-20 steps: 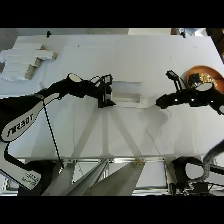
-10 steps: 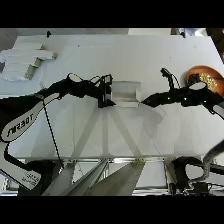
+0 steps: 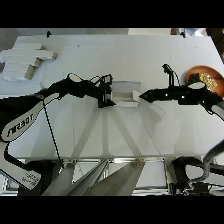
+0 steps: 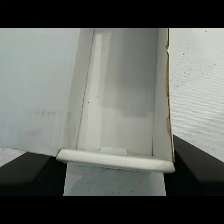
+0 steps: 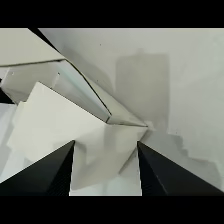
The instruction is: Fold the box and place the chain.
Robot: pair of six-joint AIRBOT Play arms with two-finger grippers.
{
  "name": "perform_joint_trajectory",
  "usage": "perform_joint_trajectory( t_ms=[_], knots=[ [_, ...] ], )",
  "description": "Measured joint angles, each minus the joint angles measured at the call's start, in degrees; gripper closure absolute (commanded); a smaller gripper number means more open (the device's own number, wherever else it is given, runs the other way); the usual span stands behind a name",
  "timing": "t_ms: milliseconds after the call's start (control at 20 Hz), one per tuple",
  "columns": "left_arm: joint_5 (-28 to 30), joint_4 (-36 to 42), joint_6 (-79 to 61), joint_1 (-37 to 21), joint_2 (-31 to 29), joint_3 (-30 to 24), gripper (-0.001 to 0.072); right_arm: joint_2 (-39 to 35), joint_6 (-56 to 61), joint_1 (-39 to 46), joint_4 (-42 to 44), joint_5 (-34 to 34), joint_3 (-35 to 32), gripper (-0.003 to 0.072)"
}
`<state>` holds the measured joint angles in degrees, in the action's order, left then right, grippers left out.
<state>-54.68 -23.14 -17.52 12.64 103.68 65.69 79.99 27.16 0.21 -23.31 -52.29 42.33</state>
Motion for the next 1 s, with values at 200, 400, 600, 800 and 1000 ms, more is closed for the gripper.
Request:
perform_joint_trajectory(
  t_ms=[200,400,600,800,1000],
  knots=[
    [0.0,0.0,0.0,0.0,0.0,0.0,0.0433,0.0,1.4,-4.6,0.1,5.7,0.0,0.0232],
    [0.0,-0.1,-0.1,0.0,0.0,0.0,0.0433,0.0,5.3,-8.3,-3.0,10.0,0.0,0.0232],
    [0.0,-0.1,-0.1,0.0,0.0,0.0,0.0433,-0.1,13.4,-10.8,-9.0,13.0,0.1,0.0232],
    [0.0,-0.1,-0.1,0.0,0.0,0.0,0.0433,0.0,22.3,-12.2,-16.5,14.4,0.2,0.0232],
    [0.0,0.0,0.0,0.0,0.0,0.0,0.0433,0.0,25.4,-12.5,-19.9,15.0,0.4,0.0232]
  ],
)
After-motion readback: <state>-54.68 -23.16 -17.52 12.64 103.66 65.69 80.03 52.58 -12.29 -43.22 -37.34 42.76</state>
